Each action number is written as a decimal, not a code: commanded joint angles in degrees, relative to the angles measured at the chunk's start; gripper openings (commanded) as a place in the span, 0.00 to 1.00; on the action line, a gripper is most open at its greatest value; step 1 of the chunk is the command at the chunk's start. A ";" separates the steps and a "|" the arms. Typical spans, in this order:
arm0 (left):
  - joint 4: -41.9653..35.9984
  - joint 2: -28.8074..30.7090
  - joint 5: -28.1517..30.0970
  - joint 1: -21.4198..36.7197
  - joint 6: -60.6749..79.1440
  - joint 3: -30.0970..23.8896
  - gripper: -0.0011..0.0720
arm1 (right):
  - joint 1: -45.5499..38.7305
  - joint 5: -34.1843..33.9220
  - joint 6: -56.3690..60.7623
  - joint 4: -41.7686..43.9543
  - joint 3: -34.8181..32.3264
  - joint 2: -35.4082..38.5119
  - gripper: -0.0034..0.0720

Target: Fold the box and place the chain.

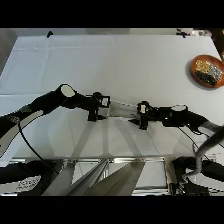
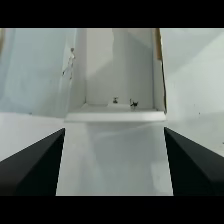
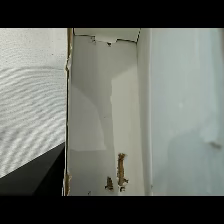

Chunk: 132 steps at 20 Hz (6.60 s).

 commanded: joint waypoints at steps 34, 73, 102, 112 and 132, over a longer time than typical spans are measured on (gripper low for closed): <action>-6.29 -4.98 -1.53 -2.84 -7.37 -0.02 0.59 | 0.00 0.00 0.00 0.00 0.02 0.04 0.59; -6.29 -4.81 -1.75 -2.84 -7.41 -0.02 0.50 | 0.00 1.40 5.38 -0.31 0.02 3.63 0.98; -8.87 -4.83 -0.87 -3.15 -8.50 -0.02 0.49 | 0.00 5.33 61.96 -40.92 0.02 45.64 0.95; -4.42 -3.21 -2.95 -3.06 -13.33 -0.02 0.49 | 0.00 1.49 61.96 -39.78 0.02 45.64 0.95; 20.70 0.55 1.31 -3.19 -37.11 -0.02 0.50 | 0.00 1.07 52.46 -26.01 0.02 35.89 0.93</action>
